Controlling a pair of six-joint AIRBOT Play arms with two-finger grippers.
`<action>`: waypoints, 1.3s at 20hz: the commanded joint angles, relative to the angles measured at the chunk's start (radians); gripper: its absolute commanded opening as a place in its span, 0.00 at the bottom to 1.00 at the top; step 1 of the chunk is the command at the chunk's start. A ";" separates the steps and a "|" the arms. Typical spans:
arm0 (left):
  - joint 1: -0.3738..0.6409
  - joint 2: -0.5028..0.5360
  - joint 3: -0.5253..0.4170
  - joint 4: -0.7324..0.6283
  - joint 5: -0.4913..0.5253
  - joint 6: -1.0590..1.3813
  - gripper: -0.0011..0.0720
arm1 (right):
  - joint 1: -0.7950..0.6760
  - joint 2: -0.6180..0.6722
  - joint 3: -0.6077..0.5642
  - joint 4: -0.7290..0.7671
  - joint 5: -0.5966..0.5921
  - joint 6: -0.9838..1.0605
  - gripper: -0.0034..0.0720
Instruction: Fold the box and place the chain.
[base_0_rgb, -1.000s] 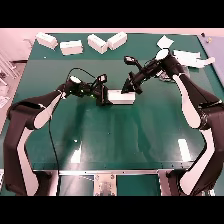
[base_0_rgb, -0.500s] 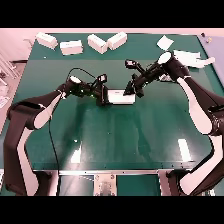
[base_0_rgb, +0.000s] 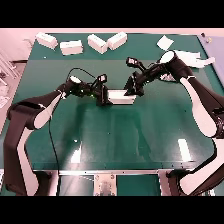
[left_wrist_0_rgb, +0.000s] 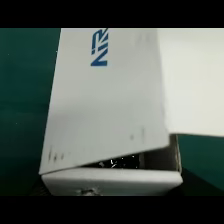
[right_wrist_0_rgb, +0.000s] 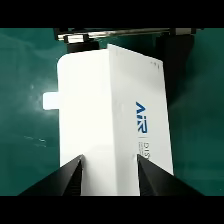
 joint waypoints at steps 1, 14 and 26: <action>0.000 0.000 0.000 0.000 -0.001 0.000 0.78 | -0.002 0.003 -0.002 0.010 0.040 0.002 0.55; 0.000 0.000 0.000 0.000 0.000 0.000 0.78 | -0.004 -0.006 -0.002 0.010 -0.002 0.002 0.45; 0.000 0.000 0.000 0.000 0.000 0.000 0.78 | -0.006 -0.018 -0.009 0.010 -0.043 -0.002 0.44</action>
